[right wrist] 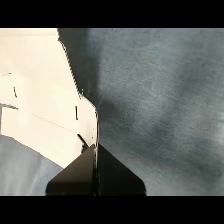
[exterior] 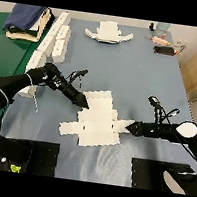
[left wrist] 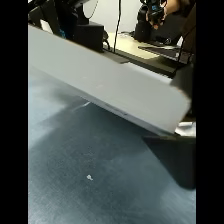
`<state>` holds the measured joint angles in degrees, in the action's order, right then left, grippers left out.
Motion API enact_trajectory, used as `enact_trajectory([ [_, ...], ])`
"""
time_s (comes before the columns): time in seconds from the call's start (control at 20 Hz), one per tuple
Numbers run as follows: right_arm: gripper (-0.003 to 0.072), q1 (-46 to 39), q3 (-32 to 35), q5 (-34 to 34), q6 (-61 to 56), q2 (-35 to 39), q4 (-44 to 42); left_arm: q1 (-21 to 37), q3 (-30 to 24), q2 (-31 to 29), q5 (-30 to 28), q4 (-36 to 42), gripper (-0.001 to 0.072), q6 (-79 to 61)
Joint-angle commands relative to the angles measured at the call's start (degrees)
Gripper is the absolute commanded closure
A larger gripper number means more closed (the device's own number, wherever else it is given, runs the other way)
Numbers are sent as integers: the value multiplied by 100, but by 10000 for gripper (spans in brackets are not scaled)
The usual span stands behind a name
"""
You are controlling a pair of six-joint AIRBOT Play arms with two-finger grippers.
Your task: Fold the box.
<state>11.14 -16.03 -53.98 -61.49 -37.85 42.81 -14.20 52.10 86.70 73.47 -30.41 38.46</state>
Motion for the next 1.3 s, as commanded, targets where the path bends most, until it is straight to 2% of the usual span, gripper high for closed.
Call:
enact_trajectory([
  [0.0,683,4,4,4,-7,0,33,0,-2,4,-63,-9,694,-118],
  [0.1,682,4,4,4,-7,0,28,0,-2,4,-61,48,694,-164],
  [0.2,587,4,4,7,-7,0,28,-2,-2,4,24,44,694,-162],
  [0.3,568,2,4,44,-7,0,39,-9,-2,2,107,66,694,-157],
  [0.4,316,-17,-4,160,-138,4,227,-11,35,2,57,129,694,-164],
  [0.55,310,-151,-295,319,-1043,7,1104,-35,181,-87,-11,133,698,-811],
  [0.65,310,-157,-715,330,-1488,7,1515,-203,181,-354,-393,85,699,-1250],
  [0.75,313,-157,-1185,444,-1606,4,1508,-503,175,-732,-754,-31,699,-1709],
  [0.8,364,-157,-1405,544,-1663,4,1508,-664,170,-916,-1005,-42,699,-1912],
  [0.9,530,-151,-1698,717,-1665,4,1478,-1023,157,-1261,-1488,-90,699,-2398],
  [0.95,536,-153,-1757,743,-1670,4,1480,-1202,133,-1399,-1650,-177,699,-2575],
  [1.1,536,-149,-1733,739,-1845,-33,1469,-1716,-282,-1810,-2505,-297,700,-2977],
  [1.25,536,-138,-1679,745,-1862,-118,1414,-2199,-1084,-2332,-3727,44,700,-4111],
])
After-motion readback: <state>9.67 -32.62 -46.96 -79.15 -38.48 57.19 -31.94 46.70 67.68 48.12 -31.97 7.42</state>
